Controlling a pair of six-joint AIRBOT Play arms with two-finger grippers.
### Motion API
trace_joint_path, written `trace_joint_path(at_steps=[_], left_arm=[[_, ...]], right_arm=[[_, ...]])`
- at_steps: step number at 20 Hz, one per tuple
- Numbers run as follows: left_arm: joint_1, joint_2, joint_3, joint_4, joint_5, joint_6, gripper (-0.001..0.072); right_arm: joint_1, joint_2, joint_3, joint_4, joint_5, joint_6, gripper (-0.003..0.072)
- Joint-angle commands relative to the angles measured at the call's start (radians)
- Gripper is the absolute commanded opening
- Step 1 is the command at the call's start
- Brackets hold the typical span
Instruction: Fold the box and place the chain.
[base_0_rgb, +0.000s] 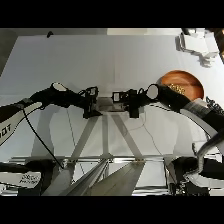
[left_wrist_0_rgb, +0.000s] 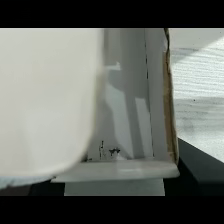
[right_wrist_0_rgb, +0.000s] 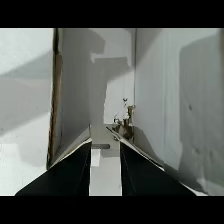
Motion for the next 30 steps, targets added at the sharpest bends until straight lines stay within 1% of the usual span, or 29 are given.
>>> trace_joint_path(at_steps=[1,4,5,6,7,9,11,12,13,14,15,17,18,21,27,29,30], left_arm=[[0.0,0.0,0.0,0.0,0.0,0.0,0.0143],[0.0,0.0,0.0,0.0,0.0,0.0,0.0143],[0.0,0.0,0.0,0.0,0.0,0.0,0.0143],[0.0,0.0,0.0,0.0,0.0,0.0,0.0143],[0.0,0.0,0.0,0.0,0.001,0.0,0.0143],[0.0,0.0,0.0,0.0,0.001,0.0,0.0143],[0.0,0.0,0.0,0.0,0.001,0.0,0.0143],[0.0,0.0,0.0,0.0,0.001,0.0,0.0143],[0.0,0.0,0.0,0.0,0.001,0.0,0.0143],[0.0,0.0,0.0,0.0,0.0,0.0,0.0143],[0.0,0.0,0.0,0.0,0.0,0.0,0.0143],[0.0,0.0,0.0,0.0,0.0,0.0,0.0143],[0.0,0.0,0.0,0.0,0.001,0.0,0.0143],[0.0,0.0,0.0,0.0,0.0,0.0,0.0143],[0.0,0.0,0.0,0.0,0.0,0.0,0.0143],[0.0,0.0,0.0,0.0,0.0,0.0,0.0143],[0.0,0.0,0.0,0.0,0.0,0.0,0.0143]], right_arm=[[0.003,0.0,0.0,0.006,-0.005,0.0,0.0193],[0.003,0.0,0.0,0.005,-0.005,0.007,0.0202],[0.004,0.0,0.0,0.006,-0.005,0.008,0.0248],[0.004,0.0,0.0,0.006,-0.005,0.008,0.0349],[0.004,0.0,0.0,0.006,-0.005,0.008,0.0408],[0.003,0.0,0.0,0.006,-0.004,0.008,0.0404],[0.003,0.0,0.0,0.005,-0.004,0.008,0.0382],[0.004,0.0,0.0,0.005,-0.004,0.008,0.0314],[0.004,0.0,0.0,0.005,-0.004,0.008,0.0212],[0.003,0.0,0.0,0.005,-0.004,0.008,0.0135],[0.003,0.0,0.0,0.004,-0.004,0.013,0.0096],[0.003,0.0,0.0,0.002,-0.005,0.058,0.008],[0.003,0.002,0.0,0.001,-0.004,0.08,0.0012],[0.003,0.032,0.0,0.0,-0.005,0.125,0.001],[0.002,0.169,0.0,0.0,0.012,0.277,0.001],[0.002,0.222,0.0,-0.026,0.036,0.295,0.001],[0.002,0.255,0.0,-0.072,0.041,0.34,0.001]])
